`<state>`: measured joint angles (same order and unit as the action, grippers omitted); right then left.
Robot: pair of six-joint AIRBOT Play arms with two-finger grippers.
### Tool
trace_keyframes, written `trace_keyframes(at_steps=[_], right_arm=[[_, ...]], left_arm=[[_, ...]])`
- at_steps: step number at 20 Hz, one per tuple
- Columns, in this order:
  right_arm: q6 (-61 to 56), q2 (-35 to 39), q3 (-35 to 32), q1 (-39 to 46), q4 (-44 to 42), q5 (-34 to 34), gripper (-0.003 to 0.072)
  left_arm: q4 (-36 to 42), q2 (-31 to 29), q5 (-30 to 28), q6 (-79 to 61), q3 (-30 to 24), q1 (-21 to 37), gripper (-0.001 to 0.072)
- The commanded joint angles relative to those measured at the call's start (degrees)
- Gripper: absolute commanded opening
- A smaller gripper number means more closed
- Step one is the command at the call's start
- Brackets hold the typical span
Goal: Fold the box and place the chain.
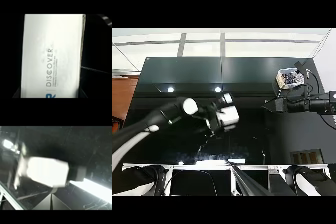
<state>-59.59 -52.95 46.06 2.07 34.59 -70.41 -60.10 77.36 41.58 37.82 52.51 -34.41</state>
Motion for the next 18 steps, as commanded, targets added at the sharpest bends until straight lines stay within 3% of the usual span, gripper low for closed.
trace_keyframes(at_steps=[1,5,8,12,18], right_arm=[[-0.02,0.04,0.04,0.04,-0.02,0.39,0.0015],[-0.04,0.04,0.04,0.02,-0.04,0.42,0.0015],[-0.04,0.04,0.04,0.02,-0.04,0.42,0.0015],[-0.81,0.04,0.04,0.02,-0.07,1.44,0.0015],[-1.55,0.04,0.07,0.00,-0.48,3.45,0.0015]], left_arm=[[-10.38,-0.98,1.03,13.94,5.68,13.92,0.0264],[-14.86,1.29,-3.04,30.03,14.12,38.12,0.0264],[-14.49,9.09,0.17,32.74,24.96,50.69,0.0279],[-14.40,23.87,8.72,28.00,42.56,55.34,0.0279],[-14.53,37.55,10.08,24.50,54.29,52.96,0.0279]])
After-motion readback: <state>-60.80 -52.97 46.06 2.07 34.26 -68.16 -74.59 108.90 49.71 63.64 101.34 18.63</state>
